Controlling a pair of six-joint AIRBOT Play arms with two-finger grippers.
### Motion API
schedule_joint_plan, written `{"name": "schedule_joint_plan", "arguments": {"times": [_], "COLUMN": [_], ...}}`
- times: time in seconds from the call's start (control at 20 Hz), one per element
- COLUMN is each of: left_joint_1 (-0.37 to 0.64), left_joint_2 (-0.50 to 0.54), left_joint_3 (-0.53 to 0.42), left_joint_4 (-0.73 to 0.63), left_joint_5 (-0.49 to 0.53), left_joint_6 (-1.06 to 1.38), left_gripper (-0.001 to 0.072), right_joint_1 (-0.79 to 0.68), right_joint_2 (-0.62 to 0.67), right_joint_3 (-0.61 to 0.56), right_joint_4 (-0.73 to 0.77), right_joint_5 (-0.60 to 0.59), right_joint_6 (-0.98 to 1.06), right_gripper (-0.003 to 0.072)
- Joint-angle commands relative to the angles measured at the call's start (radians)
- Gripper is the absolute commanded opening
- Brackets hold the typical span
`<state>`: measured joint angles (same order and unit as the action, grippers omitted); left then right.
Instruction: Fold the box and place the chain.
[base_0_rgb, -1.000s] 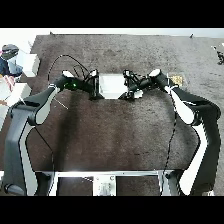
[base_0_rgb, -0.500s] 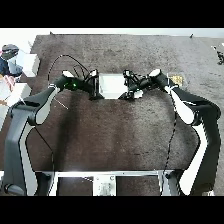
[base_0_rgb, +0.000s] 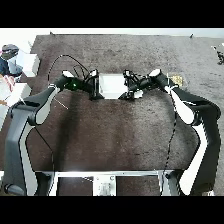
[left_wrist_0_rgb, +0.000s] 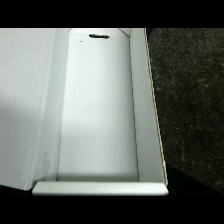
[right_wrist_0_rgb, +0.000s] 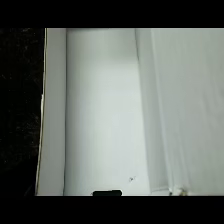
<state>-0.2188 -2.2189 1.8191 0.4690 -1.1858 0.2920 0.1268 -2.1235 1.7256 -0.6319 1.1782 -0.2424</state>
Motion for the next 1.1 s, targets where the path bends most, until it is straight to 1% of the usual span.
{"name": "schedule_joint_plan", "arguments": {"times": [0.0,0.1,0.3,0.65,0.8,1.05], "left_joint_1": [0.000,0.000,0.000,0.000,0.000,0.000], "left_joint_2": [0.000,0.000,0.000,0.000,0.000,0.000], "left_joint_3": [0.000,0.000,0.000,0.000,0.000,0.000], "left_joint_4": [0.000,0.000,0.000,0.000,0.000,0.000], "left_joint_5": [0.000,0.000,0.000,0.000,0.000,0.000], "left_joint_6": [0.001,0.001,0.001,0.001,0.001,0.001], "left_gripper": [0.0538,0.0537,0.0537,0.0538,0.0538,0.0538], "right_joint_1": [0.002,-0.005,-0.010,-0.010,-0.026,-0.085], "right_joint_2": [0.000,0.002,0.006,0.056,0.080,0.138], "right_joint_3": [0.001,0.001,0.003,0.003,0.003,0.003], "right_joint_4": [0.000,0.012,-0.010,-0.126,-0.179,-0.180], "right_joint_5": [0.019,0.038,0.039,0.021,0.012,0.016], "right_joint_6": [0.001,0.007,0.064,0.091,0.137,0.185], "right_gripper": [0.0476,0.0720,0.0720,0.0720,0.0720,0.0720]}}
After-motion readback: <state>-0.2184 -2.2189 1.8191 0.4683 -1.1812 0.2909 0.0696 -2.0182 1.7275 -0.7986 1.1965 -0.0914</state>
